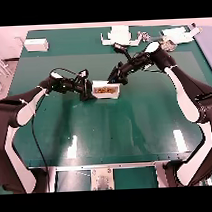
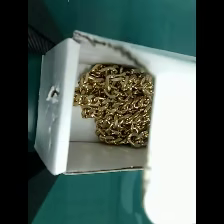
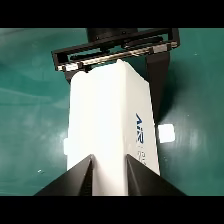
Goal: Fold the box and place the chain.
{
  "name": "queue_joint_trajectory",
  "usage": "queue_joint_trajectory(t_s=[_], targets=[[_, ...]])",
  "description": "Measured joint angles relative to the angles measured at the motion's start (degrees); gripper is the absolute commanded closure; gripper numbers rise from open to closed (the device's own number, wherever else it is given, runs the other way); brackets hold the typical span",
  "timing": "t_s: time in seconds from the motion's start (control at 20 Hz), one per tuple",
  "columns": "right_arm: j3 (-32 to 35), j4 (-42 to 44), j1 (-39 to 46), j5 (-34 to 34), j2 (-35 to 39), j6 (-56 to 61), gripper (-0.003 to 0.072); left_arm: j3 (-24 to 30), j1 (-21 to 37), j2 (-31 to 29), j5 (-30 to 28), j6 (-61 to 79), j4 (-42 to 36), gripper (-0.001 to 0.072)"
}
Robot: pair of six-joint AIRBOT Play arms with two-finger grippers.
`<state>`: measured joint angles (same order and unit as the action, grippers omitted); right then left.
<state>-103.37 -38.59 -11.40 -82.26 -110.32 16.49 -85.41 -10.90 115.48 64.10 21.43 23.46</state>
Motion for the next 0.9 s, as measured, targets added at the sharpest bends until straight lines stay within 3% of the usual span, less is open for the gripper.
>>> queue_joint_trajectory(t_s=[0.9], targets=[[3.82, -1.16, -1.27, 3.28, -0.07, -0.59, 0.0495, 0.0, 0.02, 0.0, -0.04, -0.13, -0.04, 0.0371]])
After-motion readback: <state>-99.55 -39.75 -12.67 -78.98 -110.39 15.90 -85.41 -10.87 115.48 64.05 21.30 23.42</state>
